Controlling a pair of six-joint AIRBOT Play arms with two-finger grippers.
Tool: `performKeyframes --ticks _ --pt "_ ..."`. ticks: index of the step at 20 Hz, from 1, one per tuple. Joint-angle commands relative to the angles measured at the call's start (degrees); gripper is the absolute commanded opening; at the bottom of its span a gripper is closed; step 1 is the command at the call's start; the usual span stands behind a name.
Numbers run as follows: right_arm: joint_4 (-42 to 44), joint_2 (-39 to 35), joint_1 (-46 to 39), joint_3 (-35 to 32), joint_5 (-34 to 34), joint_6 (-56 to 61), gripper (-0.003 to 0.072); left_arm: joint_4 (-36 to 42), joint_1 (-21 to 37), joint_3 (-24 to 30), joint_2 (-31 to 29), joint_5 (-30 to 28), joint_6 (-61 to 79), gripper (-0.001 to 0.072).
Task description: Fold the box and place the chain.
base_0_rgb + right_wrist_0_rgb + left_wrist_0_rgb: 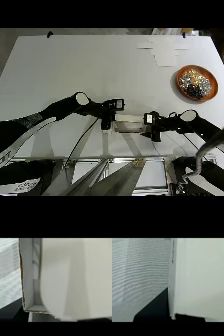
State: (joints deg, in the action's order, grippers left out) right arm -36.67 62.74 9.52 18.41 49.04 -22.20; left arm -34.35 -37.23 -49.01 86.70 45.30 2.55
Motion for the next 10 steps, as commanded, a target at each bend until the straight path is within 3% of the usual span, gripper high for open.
performKeyframes --ticks 1,6,10 --pt "1.1 0.2 0.1 0.0 -0.4 -1.6 0.0517 0.0 0.0 0.0 0.0 -0.1 0.0 0.0009" --pt "2.2 0.2 0.1 0.0 -0.4 -2.4 0.0522 0.0 0.0 0.0 0.0 -0.1 0.0 0.0009" --pt "2.9 0.2 0.1 0.0 -0.3 -2.3 0.0603 0.0 0.0 0.0 0.0 -0.1 0.0 0.0009"
